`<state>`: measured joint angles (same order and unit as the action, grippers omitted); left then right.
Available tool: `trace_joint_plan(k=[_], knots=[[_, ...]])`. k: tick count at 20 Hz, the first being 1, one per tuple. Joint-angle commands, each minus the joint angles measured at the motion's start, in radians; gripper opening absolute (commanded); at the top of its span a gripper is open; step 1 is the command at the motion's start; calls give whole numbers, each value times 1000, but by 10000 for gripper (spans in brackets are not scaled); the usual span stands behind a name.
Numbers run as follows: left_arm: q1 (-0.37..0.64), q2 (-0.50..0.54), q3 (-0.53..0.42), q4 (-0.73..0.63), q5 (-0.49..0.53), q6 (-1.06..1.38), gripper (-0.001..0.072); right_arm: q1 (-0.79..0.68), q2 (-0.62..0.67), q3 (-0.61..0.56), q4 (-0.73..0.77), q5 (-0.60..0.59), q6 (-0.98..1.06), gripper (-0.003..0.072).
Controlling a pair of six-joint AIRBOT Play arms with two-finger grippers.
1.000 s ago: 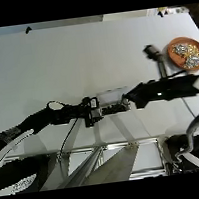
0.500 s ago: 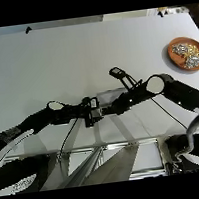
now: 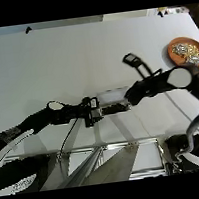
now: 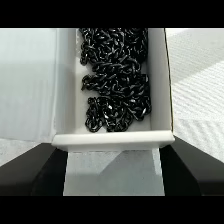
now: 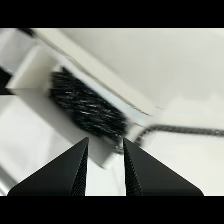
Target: Fold the box and place the chain.
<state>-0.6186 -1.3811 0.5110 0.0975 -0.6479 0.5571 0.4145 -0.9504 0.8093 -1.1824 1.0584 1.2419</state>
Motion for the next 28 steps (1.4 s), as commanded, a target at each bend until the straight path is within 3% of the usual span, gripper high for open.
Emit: trace_joint_plan(k=[1,6,12,17,28], knots=[[0,1,1,0,0,0,136,-148,41,5,-159,55,45,216],[0,1,1,0,0,0,136,-243,-72,-35,-188,-54,69,222],[0,1,1,0,0,0,136,-243,-293,-35,-205,-154,69,301],[0,1,1,0,0,0,136,-239,-328,-35,-213,-223,68,307],[0,1,1,0,0,0,136,-224,-366,-36,-205,-233,70,293]])
